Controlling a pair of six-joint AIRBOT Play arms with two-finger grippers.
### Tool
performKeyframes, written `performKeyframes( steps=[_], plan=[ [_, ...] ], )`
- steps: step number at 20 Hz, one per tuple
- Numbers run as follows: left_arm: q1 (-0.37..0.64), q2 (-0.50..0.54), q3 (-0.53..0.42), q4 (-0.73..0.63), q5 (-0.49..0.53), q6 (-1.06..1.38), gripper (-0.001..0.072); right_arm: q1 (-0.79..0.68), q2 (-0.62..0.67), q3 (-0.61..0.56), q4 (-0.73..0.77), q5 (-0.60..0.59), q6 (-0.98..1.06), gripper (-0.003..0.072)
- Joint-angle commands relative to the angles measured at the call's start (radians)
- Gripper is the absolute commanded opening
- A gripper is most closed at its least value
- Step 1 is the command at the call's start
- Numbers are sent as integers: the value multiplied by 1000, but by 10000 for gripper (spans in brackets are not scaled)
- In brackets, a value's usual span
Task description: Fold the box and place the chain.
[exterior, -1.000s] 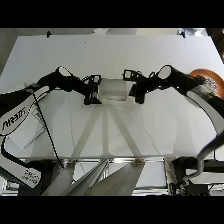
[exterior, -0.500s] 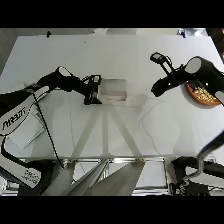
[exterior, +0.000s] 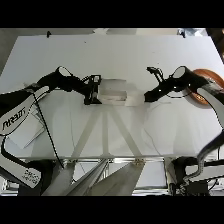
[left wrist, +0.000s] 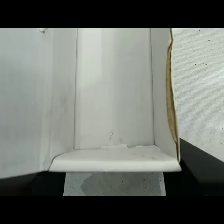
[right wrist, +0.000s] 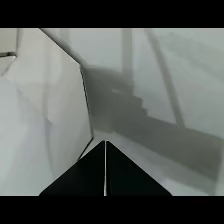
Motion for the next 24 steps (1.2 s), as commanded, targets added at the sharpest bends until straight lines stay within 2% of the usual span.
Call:
performKeyframes(
  steps=[1,3,4,6,11,18,19,20,21,24],
  plan=[
    [0,0,0,0,0,0,323,23,-43,-1,138,2,-63,11],
    [0,0,0,0,0,0,323,25,-43,-1,248,12,-110,15],
    [0,0,0,0,0,0,324,25,-42,-1,300,21,-135,40],
    [0,0,0,0,0,0,323,25,-40,0,383,37,-156,282],
    [0,0,0,0,0,0,323,27,-38,0,461,90,-180,295],
    [0,0,0,0,0,0,323,78,-38,0,496,76,-205,300],
    [0,0,0,0,0,0,323,85,-38,0,495,68,-205,359],
    [0,0,0,0,0,0,323,92,-37,0,495,67,-205,476],
    [0,0,0,0,0,0,323,99,-35,0,488,54,-205,503],
    [0,0,0,0,0,0,323,121,-9,0,425,-50,-140,503]
  ],
)
